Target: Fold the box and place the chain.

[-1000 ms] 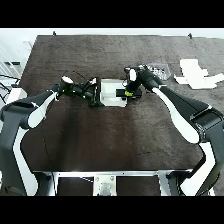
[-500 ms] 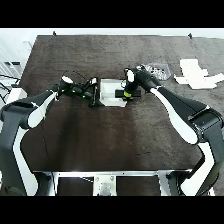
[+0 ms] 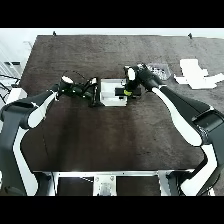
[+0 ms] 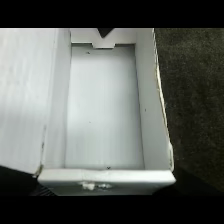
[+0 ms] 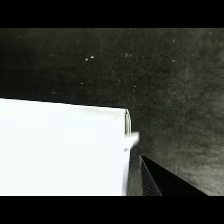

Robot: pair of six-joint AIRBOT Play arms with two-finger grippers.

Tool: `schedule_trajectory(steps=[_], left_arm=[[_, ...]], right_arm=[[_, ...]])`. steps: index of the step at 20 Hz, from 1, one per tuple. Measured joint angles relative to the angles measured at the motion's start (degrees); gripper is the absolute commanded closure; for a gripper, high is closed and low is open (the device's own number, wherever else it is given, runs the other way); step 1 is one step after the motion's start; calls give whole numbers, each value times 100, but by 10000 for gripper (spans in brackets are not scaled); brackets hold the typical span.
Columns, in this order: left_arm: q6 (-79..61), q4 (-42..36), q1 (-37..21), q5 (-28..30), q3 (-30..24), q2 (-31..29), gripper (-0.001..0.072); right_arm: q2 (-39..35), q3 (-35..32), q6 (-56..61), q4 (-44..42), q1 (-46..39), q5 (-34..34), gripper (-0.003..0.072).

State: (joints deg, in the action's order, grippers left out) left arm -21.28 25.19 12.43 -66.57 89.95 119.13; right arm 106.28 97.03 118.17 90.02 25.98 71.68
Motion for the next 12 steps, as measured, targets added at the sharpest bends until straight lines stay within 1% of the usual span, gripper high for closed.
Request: schedule_trajectory(steps=[4,8,12], left_arm=[[0,2,0,0,0,0,303],[0,4,0,-2,0,0,303],[0,4,0,2,0,0,303]], right_arm=[[-476,0,-481,42,-15,0,234],[-999,0,-885,149,-245,4,235],[-1196,-15,-1012,122,-507,92,235]])
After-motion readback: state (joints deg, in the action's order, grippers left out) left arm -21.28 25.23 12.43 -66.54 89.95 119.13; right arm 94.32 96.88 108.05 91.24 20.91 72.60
